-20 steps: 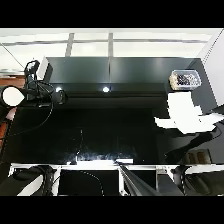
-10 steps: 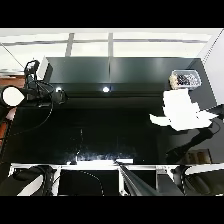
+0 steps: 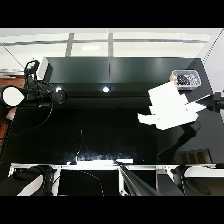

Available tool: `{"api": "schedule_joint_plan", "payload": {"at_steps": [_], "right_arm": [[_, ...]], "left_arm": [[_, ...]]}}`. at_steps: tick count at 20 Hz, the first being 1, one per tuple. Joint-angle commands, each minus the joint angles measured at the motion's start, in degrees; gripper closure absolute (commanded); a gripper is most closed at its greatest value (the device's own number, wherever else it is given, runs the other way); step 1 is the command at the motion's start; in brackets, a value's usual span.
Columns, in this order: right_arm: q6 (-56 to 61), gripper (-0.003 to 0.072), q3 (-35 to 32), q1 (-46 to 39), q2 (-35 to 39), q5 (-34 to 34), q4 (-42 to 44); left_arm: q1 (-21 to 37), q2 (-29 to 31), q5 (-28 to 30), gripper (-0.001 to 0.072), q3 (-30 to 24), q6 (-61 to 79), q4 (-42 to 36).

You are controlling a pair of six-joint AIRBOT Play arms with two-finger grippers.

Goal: Fold the box and place the chain.

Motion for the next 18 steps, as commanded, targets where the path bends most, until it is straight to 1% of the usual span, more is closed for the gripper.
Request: {"api": "schedule_joint_plan", "payload": {"at_steps": [1,3,5,7,8,9,11,12,13,14,16,18], "right_arm": [[3.3,0.0644,-8.9,6.5,9.0,-7.0,1.5],[5.7,0.0645,-15.3,11.0,15.3,-11.8,3.3],[6.5,0.0645,-22.7,16.6,22.6,-16.7,7.2],[6.4,0.0645,-30.7,23.9,30.5,-21.1,13.6],[6.4,0.0645,-33.9,28.0,33.9,-23.6,15.3],[5.9,0.0645,-37.0,32.6,37.2,-27.5,16.1],[1.7,0.0645,-42.2,41.1,41.7,-36.0,17.4],[0.3,0.0645,-44.0,44.6,42.6,-39.1,17.6],[-1.3,0.0645,-45.5,48.1,42.6,-40.7,17.3],[-1.4,0.0645,-46.8,51.0,42.6,-42.3,17.6],[-1.3,0.0645,-47.6,55.9,42.6,-44.0,17.7],[-1.3,0.0645,-47.6,58.5,42.6,-45.9,18.3]], "left_arm": [[0.0,-0.2,0.0,0.0017,0.0,0.0,-3.1],[-0.4,-0.5,0.1,0.0017,0.0,0.2,-5.8],[-1.9,-0.9,0.3,0.0016,0.0,1.3,-5.9],[-3.8,-1.2,0.0,0.0012,0.0,2.4,-7.5],[-5.2,-1.4,-0.4,0.0012,0.0,4.9,-10.0],[-6.6,-1.7,-0.2,0.0012,-0.1,5.7,-11.8],[-8.0,-3.1,0.1,0.0012,-0.3,5.7,-13.0],[-8.0,-4.0,-0.3,0.0012,-0.3,5.7,-13.5],[-7.7,-5.0,-0.2,0.0012,-0.9,5.8,-14.6],[-7.3,-5.6,0.1,0.0012,-2.0,7.9,-17.6],[-5.8,-5.9,0.2,0.0011,-6.0,16.7,-30.4],[-3.4,-5.9,0.3,0.0011,-11.8,25.4,-41.2]]}}
